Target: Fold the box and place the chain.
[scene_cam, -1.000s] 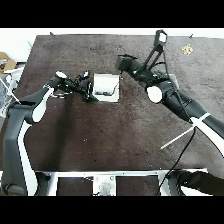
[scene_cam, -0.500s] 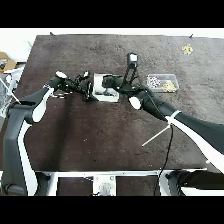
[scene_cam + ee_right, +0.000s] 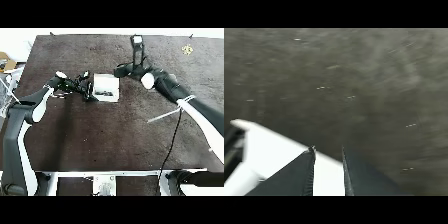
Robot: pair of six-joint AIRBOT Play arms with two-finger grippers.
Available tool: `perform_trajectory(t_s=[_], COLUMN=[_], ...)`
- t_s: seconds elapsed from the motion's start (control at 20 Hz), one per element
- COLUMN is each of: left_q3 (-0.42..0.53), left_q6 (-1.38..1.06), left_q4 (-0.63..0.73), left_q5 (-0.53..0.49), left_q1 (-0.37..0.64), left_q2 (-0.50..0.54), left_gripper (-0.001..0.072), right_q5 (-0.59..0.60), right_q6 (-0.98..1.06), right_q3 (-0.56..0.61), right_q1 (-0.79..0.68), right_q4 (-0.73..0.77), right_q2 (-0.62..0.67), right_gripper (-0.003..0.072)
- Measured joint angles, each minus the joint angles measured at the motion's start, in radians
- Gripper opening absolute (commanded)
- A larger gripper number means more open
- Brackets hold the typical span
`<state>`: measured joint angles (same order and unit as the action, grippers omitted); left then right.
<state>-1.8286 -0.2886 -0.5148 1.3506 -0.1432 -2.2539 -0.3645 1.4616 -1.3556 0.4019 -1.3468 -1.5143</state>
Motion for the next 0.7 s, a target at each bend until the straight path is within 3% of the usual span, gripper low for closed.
perform_trajectory(t_s=[0.3,0.7], left_q3=[0.000,0.000], left_q6=[0.000,0.000], left_q4=[0.000,0.000], left_q5=[0.000,0.000], left_q1=[0.000,0.000], left_q2=[0.000,0.000], left_gripper=[0.0351,0.0351], right_q5=[-0.327,-0.557], right_q6=[-0.530,-0.948], right_q3=[-0.186,-0.306], right_q1=[-0.224,-0.303], right_q4=[0.505,0.864], right_q2=[-0.161,-0.411], right_gripper=[0.0206,0.0208])
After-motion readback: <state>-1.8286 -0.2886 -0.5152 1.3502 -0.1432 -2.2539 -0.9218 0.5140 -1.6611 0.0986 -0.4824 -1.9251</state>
